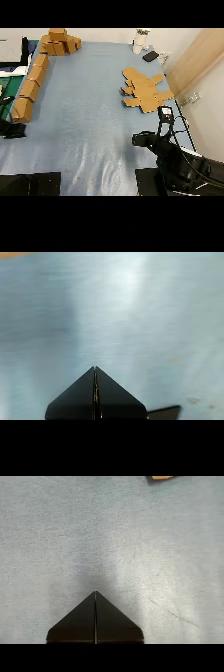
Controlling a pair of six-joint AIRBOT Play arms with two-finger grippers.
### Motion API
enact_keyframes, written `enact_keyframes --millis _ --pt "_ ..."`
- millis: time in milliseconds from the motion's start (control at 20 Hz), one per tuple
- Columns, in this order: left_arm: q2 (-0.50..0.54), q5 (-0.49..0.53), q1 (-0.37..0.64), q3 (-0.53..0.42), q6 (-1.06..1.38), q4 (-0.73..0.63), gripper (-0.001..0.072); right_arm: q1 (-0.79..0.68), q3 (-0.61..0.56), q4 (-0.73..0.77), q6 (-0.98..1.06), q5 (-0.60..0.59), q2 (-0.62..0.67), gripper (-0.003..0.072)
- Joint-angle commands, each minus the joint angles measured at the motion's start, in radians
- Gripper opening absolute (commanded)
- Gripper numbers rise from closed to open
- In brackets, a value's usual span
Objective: Fold the box.
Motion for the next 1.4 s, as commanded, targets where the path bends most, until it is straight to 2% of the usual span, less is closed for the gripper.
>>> enact_keyframes --millis 0,100,200,350,450,550,650,750,1350 --pt "0.002 0.003 -0.239 0.023 -0.107 -0.156 0.0015 -0.114 0.011 0.078 -0.120 0.116 -0.016 0.0004" --pt "0.000 0.116 -0.479 0.087 -0.189 -0.142 0.0015 -0.260 0.058 0.169 -0.301 0.171 -0.076 0.0004" --pt "-0.018 0.222 -0.673 0.174 -0.287 -0.095 0.0015 -0.429 0.138 0.321 -0.552 0.222 -0.187 0.0004" --pt "-0.122 0.261 -0.815 0.325 -0.353 -0.073 0.0015 -0.649 0.325 0.589 -0.916 0.263 -0.446 0.0004" --pt "-0.217 0.261 -0.851 0.422 -0.369 -0.074 0.0015 -0.712 0.469 0.721 -1.064 0.263 -0.631 0.0004" --pt "-0.304 0.264 -0.877 0.496 -0.373 -0.074 0.0015 -0.716 0.611 0.790 -1.131 0.252 -0.792 0.0004" --pt "-0.369 0.267 -0.889 0.538 -0.383 -0.074 0.0015 -0.708 0.724 0.844 -1.171 0.251 -0.913 0.0004" --pt "-0.401 0.290 -0.893 0.541 -0.390 -0.075 0.0015 -0.699 0.792 0.857 -1.171 0.241 -0.984 0.0004" --pt "-0.411 0.305 -0.893 0.540 -0.389 -0.074 0.0016 -0.689 0.819 0.867 -1.170 0.238 -1.010 0.0004"
